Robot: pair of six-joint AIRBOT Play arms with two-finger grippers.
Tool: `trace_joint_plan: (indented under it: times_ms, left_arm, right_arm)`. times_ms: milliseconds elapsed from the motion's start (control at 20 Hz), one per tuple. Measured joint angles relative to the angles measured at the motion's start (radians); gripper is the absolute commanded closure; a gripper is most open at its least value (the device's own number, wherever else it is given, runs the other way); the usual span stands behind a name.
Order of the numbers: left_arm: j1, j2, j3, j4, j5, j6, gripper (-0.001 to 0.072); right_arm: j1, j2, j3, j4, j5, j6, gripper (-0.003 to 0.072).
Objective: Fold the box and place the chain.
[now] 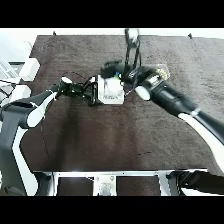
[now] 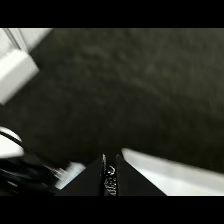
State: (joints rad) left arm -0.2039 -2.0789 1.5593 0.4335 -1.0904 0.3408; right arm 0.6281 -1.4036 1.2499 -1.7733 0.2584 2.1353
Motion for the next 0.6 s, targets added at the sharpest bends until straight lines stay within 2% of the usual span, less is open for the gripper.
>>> trace_joint_plan:
  times_ms: [150,200,250,300,450,600]
  left_arm:
    - [0.0,0.0,0.0,0.0,-0.001,0.0,0.0181]
    - [0.0,0.0,0.0,0.0,-0.001,0.0,0.0181]
    - [0.0,0.0,0.0,0.0,-0.001,0.0,0.0182]
    - [0.0,0.0,0.0,0.0,-0.001,0.0,0.0181]
    - [0.0,0.0,0.0,0.0,-0.002,0.0,0.0181]
    - [0.0,0.0,0.0,0.0,-0.002,0.0,0.0181]
  right_arm:
    - [-0.027,-0.126,-0.056,0.002,-0.018,0.046,0.0672]
    - [-0.035,-0.162,-0.067,0.006,-0.023,0.058,0.0503]
    - [-0.04,-0.187,-0.074,0.009,-0.025,0.064,0.0286]
    - [-0.042,-0.204,-0.079,0.01,-0.027,0.071,0.021]
    - [-0.057,-0.203,-0.085,0.014,-0.024,0.072,0.0209]
    - [-0.107,-0.15,-0.088,0.011,0.022,0.034,0.0209]
